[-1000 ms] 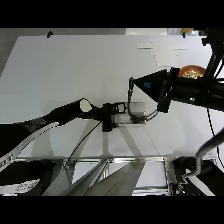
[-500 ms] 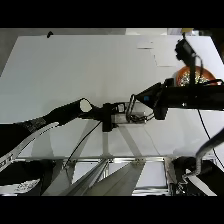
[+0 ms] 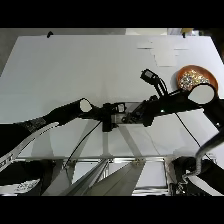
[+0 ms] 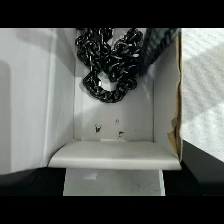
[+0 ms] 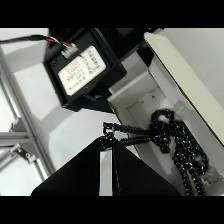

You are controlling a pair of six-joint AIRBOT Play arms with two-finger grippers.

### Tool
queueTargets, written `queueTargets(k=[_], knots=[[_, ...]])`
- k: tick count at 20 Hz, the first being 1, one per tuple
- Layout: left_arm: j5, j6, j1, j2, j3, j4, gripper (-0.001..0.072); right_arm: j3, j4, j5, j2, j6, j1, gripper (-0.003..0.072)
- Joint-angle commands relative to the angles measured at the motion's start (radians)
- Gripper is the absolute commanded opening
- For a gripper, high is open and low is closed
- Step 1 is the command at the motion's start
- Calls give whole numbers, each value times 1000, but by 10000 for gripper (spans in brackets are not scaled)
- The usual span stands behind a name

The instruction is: Fold the box and place the chain.

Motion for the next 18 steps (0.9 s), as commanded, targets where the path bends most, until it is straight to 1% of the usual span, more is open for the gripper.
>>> queueTargets(k=[1, 4, 7, 8, 10, 11, 12, 13, 15, 17, 18], knots=[[0, 0, 0, 1, 0, 0, 11, -14, -31, -33, -29, -1, 7, 15], [0, 0, 0, 1, 0, 0, 11, -36, -33, -57, -37, 7, 7, 16], [0, 0, 0, 1, 0, 0, 11, -93, -23, -114, -43, 15, 7, 21], [0, 0, 0, 1, 0, 0, 11, -111, -23, -130, -43, 15, 7, 53], [0, 0, 0, 1, 0, 0, 11, -130, -29, -139, -43, 14, 7, 68], [0, 0, 0, 1, 0, 0, 11, -130, -29, -138, -43, 14, 7, 172], [0, 0, 0, 1, 0, 0, 11, -129, -27, -138, -37, 14, 7, 246], [0, 0, 0, 1, 0, 0, 11, -120, -34, -129, -26, 14, 5, 246], [0, 0, 0, 1, 0, 0, 11, -67, -74, -69, 1, 26, -27, 233], [0, 0, 0, 1, 0, 0, 11, 10, -182, -8, 33, 115, -89, 155], [0, 0, 0, 1, 0, 0, 11, 42, -264, 10, 51, 183, -121, 155]])
